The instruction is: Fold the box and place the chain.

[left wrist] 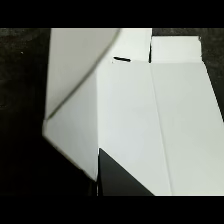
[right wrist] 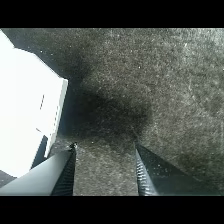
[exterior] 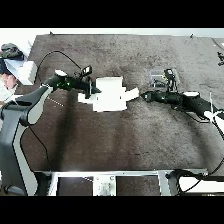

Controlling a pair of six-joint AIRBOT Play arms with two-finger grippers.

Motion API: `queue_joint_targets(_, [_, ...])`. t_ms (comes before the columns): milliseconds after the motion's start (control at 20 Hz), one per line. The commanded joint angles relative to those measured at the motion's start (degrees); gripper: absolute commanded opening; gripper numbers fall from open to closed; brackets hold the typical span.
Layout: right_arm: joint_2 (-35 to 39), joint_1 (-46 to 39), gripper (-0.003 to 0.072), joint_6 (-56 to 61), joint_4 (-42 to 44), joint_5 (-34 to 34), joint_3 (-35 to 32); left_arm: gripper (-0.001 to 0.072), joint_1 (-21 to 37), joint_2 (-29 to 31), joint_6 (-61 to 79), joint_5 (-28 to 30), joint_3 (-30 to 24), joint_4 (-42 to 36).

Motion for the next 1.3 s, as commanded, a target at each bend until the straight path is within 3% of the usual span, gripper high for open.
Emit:
queue_joint_targets(0, [0.1,0.0,0.0399,-2.3,0.3,-0.4,0.3,0.0011,0.0,-0.1,0.2,-0.7,-0.1,2.1])
queue_joint_targets(400, [0.1,0.0,0.0399,-4.2,0.5,1.4,5.0,0.0012,0.0,-1.0,1.6,-1.6,0.0,3.5])
queue_joint_targets(550, [0.1,0.1,0.0414,-11.5,0.6,5.0,5.0,0.0012,0.0,-1.0,1.6,-1.4,0.0,4.0])
queue_joint_targets(600, [0.1,0.2,0.0495,-14.1,1.2,6.2,5.0,0.0013,0.0,-1.0,1.6,-1.5,0.0,4.0])
queue_joint_targets(650, [0.1,0.4,0.0512,-17.2,2.1,7.2,5.0,0.0013,0.0,-1.0,1.6,-1.4,0.0,3.9])
queue_joint_targets(1000, [0.0,5.8,0.0514,-32.6,2.8,11.4,5.0,0.0013,0.0,-1.0,1.6,-1.4,0.0,3.7])
queue_joint_targets(1100, [0.0,8.4,0.0714,-36.1,-0.2,11.3,5.0,0.0013,0.0,-1.0,1.6,-1.4,0.0,3.7])
queue_joint_targets(1250, [-0.5,12.4,0.0714,-36.1,-6.9,8.6,5.0,0.0013,0.0,-1.0,1.6,-1.4,0.0,3.7])
